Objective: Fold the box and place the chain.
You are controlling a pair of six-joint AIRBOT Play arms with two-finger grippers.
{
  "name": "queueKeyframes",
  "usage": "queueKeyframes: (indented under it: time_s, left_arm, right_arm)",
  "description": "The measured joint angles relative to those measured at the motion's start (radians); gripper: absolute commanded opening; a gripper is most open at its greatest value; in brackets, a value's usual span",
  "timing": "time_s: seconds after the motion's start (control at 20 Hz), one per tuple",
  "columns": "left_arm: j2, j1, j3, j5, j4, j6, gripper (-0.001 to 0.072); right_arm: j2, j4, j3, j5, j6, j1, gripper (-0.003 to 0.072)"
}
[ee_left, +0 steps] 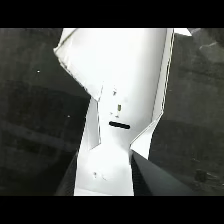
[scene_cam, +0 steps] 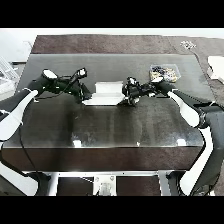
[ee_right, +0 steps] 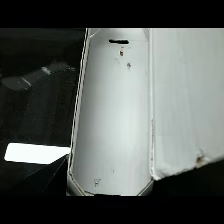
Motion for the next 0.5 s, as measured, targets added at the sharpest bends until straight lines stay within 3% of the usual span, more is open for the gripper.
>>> queueKeyframes:
  time_s: [0.5]
  left_arm:
    - [-0.004,-0.008,0.0,0.006,-0.025,0.155,0.0498]
  right_arm:
    - [0.0,0.0,0.0,0.0,0.0,0.0,0.0516]
